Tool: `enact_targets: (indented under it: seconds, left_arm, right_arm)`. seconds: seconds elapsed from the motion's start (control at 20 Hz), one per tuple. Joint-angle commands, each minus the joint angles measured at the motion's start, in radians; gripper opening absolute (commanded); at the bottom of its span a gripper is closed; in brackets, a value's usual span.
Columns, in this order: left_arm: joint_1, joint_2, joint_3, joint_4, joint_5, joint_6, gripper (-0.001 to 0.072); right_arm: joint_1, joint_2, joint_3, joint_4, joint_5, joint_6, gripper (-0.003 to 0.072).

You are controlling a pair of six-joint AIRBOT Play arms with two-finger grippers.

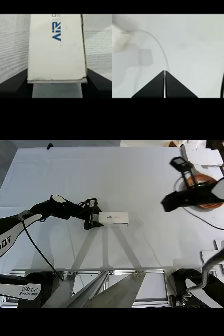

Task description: Fold the box and place the chain.

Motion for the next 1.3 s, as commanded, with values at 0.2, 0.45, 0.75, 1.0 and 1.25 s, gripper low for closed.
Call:
enact_targets:
  seconds: [0.2, 0.45, 0.75, 1.0, 1.25]
  left_arm:
    - [0.0, 0.0, 0.0, 0.0, 0.0, 0.0, 0.0276]
    - [0.0, 0.0, 0.0, 0.0, 0.0, 0.0, 0.0275]
    - [0.0, -0.001, 0.0, -0.01, -0.005, 0.0, 0.0275]
    - [0.0, 0.006, 0.0, -0.008, -0.008, -0.02, 0.0013]
    - [0.0, 0.161, 0.0, 0.122, -0.029, -0.186, 0.0008]
  right_arm:
    - [-0.373, 0.038, 0.0, -0.184, 0.084, 0.066, 0.0012]
    - [-0.476, 0.038, 0.0, -0.179, 0.078, 0.066, 0.0012]
    - [-0.477, 0.038, 0.0, -0.129, 0.025, 0.066, 0.0012]
    - [-0.477, 0.038, 0.001, -0.112, -0.045, 0.066, 0.0012]
    - [-0.477, 0.038, 0.0, -0.111, -0.058, 0.066, 0.0012]
